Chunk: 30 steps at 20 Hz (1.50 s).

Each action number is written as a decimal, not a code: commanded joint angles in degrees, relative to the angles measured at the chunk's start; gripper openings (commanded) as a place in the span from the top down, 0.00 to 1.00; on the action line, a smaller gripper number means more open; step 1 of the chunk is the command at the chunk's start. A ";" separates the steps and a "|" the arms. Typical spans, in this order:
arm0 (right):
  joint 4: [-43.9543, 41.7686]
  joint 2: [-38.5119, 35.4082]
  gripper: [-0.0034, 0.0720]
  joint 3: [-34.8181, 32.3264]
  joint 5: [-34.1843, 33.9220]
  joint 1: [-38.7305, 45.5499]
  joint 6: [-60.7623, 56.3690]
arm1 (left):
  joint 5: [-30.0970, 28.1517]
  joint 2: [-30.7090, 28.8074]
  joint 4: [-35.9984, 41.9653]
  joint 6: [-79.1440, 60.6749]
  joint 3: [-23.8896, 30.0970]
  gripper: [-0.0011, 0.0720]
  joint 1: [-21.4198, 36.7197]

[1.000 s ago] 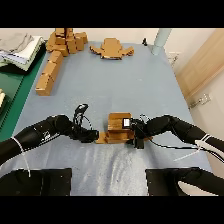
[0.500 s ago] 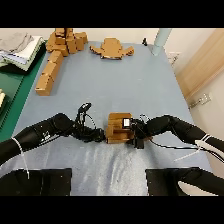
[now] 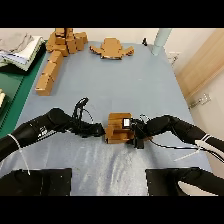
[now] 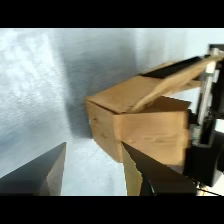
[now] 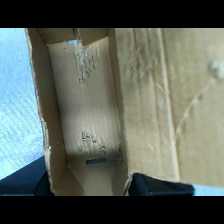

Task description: Fold the box.

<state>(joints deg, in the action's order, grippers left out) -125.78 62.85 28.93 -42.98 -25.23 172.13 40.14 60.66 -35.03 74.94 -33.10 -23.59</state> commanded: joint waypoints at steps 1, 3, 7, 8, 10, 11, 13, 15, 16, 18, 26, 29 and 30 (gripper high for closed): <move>0.00 0.02 0.31 -0.02 0.00 0.02 -0.02 | 1.99 0.15 5.35 -6.54 -1.11 0.21 0.35; 0.00 0.04 0.31 -0.02 0.02 0.02 -0.02 | 1.84 0.87 6.58 -8.02 -1.11 0.21 0.11; 0.00 0.04 0.31 -0.02 0.02 0.02 -0.02 | -3.19 2.14 6.80 -8.48 -1.11 0.21 -0.48; 0.00 0.02 0.31 -0.02 0.02 0.02 -0.02 | -3.80 2.23 6.75 -8.48 -1.11 0.21 -0.48; 0.00 0.02 0.31 -0.02 0.00 0.02 -0.02 | -4.31 2.23 8.37 -8.46 -1.11 0.21 -0.66; 0.00 0.04 0.31 -0.02 0.02 0.02 -0.02 | -3.72 2.23 8.63 -8.28 -1.11 0.21 -0.79; -0.02 0.04 0.31 -0.02 0.00 0.02 -0.02 | -2.01 2.23 8.39 -7.19 -1.14 0.21 -1.62; 0.00 0.04 0.31 -0.02 0.02 0.02 -0.02 | -2.82 2.23 7.28 -6.75 -1.49 0.21 -3.76; 0.00 0.04 0.31 -0.02 0.02 0.02 -0.02 | -3.82 2.23 5.97 -4.63 -1.90 0.21 -4.96; 0.00 0.02 0.31 -0.02 0.02 0.02 -0.02 | -5.77 2.34 -0.61 3.78 -3.10 0.21 -7.26; 0.00 0.02 0.31 -0.02 0.02 0.02 -0.02 | -2.54 10.29 -26.91 32.09 -13.70 0.23 -17.03; 0.00 0.04 0.31 -0.02 0.02 0.02 -0.02 | 2.86 12.26 -36.04 40.46 -17.09 0.23 -18.40; 0.00 0.02 0.31 -0.02 0.00 0.02 -0.02 | 4.44 12.68 -37.05 41.53 -17.90 0.23 -18.58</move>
<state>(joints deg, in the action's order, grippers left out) -125.78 62.85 28.93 -42.98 -25.23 172.11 39.90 71.50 -63.44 107.96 -47.94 -40.64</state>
